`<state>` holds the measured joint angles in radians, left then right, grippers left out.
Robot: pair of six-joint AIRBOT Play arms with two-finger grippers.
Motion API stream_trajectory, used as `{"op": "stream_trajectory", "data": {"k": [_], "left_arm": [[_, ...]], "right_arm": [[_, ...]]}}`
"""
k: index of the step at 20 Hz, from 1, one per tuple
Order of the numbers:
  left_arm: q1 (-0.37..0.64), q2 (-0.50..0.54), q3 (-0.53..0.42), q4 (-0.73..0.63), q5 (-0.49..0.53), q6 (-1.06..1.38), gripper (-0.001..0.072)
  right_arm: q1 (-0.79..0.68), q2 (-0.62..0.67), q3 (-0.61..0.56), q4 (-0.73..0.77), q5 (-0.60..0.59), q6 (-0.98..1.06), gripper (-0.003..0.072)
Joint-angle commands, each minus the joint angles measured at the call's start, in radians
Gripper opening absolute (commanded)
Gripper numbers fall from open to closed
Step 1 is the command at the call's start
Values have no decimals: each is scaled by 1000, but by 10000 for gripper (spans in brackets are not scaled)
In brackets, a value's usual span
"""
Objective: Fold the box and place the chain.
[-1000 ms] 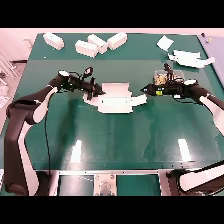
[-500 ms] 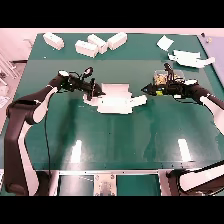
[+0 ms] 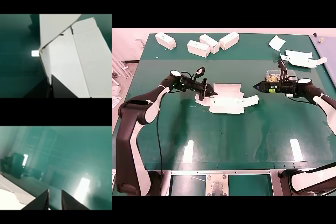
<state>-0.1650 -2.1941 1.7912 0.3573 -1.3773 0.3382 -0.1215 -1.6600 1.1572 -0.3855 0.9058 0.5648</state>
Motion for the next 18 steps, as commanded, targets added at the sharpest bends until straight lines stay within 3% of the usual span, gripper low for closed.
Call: {"op": "stream_trajectory", "data": {"k": [1,4,7,10,14,15,16,17,18], "left_arm": [[0,0,0,0,1,0,20],[0,0,0,0,1,0,20],[0,0,0,0,1,0,20],[0,0,0,-2,1,0,20],[0,0,0,-2,1,0,20],[1,0,0,-2,1,0,20],[0,0,0,-2,1,0,20],[0,0,0,-2,1,0,20],[1,0,0,-2,1,0,20]], "right_arm": [[1,67,1,30,2,-84,133],[1,134,0,32,36,-158,68],[0,140,1,97,-4,-163,67],[-1,161,0,112,91,-184,66],[71,356,-155,87,-74,-279,50],[92,402,-199,52,-86,-314,148],[110,430,-232,14,-82,-364,381],[130,447,-260,-41,-76,-417,668],[151,454,-278,-84,-74,-432,670]]}}
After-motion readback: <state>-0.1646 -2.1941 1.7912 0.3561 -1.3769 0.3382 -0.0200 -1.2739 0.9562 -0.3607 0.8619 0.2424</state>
